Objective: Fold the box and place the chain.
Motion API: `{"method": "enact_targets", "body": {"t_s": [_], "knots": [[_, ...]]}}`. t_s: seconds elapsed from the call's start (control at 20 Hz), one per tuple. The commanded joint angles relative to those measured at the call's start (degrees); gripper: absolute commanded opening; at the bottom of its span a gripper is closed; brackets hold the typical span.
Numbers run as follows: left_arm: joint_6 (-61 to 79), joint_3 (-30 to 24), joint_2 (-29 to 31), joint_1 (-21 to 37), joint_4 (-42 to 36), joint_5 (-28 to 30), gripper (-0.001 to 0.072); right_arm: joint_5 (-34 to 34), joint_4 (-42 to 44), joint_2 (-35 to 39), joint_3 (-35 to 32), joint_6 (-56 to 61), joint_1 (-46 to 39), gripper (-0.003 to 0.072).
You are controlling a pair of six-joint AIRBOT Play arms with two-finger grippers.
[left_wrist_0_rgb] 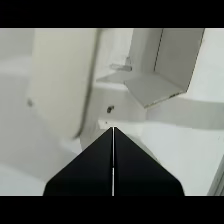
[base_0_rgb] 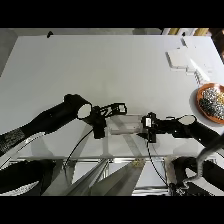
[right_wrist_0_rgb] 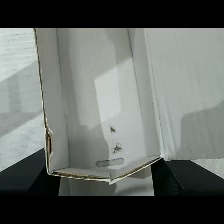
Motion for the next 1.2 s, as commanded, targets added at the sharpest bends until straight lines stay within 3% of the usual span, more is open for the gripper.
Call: {"method": "enact_targets", "body": {"t_s": [0.0,0.1,0.25,0.5,0.95,1.15], "knots": [[5.2,-1.9,2.2,2.4,0.5,-1.2,0.0002,0.0,0.0,0.0,0.0,0.0,0.0,0.0411],[13.0,-5.4,3.5,4.2,-1.6,1.9,0.0041,0.0,0.0,0.0,0.0,0.0,0.0,0.0411],[24.6,-10.4,3.5,5.3,-8.4,10.6,0.0161,0.0,0.0,0.0,0.0,0.0,0.0,0.0411],[33.6,-11.6,3.1,5.3,-13.1,18.2,0.0277,0.0,0.0,0.0,0.0,0.0,0.0,0.0411],[40.3,-11.7,-1.4,1.5,-14.9,22.3,0.0276,0.0,0.0,0.0,0.0,0.0,0.0,0.0411],[40.3,-11.7,-1.4,0.2,-16.7,19.7,0.0271,0.0,0.0,0.0,0.0,0.0,0.0,0.0411]]}}
